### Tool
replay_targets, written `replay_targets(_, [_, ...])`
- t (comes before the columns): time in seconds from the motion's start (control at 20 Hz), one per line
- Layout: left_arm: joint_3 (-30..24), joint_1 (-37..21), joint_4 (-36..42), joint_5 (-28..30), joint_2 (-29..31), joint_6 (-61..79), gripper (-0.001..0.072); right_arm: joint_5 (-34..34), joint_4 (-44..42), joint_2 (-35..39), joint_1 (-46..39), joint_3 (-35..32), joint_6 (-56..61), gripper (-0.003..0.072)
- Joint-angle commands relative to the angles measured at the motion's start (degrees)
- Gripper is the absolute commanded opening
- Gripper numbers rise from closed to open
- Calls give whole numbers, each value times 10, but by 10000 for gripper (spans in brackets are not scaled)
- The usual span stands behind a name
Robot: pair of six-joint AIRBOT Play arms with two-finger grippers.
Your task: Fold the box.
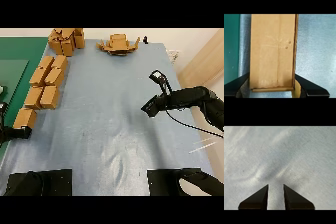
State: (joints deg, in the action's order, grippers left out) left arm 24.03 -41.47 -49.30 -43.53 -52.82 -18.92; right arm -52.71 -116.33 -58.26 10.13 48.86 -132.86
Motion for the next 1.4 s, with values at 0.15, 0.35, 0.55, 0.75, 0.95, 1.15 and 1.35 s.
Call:
replay_targets(0.15, [39, 1, 2, -36, 0, 18, 690, -3, 0, -5, 0, 0, 0, 286])
replay_targets(0.35, [71, 1, 2, -51, 0, 34, 690, -3, 0, -5, 0, 0, 0, 286])
replay_targets(0.55, [111, 13, 5, -103, 0, 33, 690, -3, 0, -5, 0, 0, 0, 286])
replay_targets(0.75, [147, 41, 26, -174, 10, 21, 690, -3, 0, -5, 0, 0, 0, 286])
replay_targets(0.95, [190, 115, 129, -239, 52, 9, 689, 3, -61, -9, 0, 0, 8, 285])
replay_targets(1.15, [225, 311, 142, -194, 67, -93, 689, 17, -149, -23, 34, 0, -2, 201])
replay_targets(1.35, [226, 473, 142, -151, 10, -153, 689, 11, -146, -28, 78, 0, 0, 209])
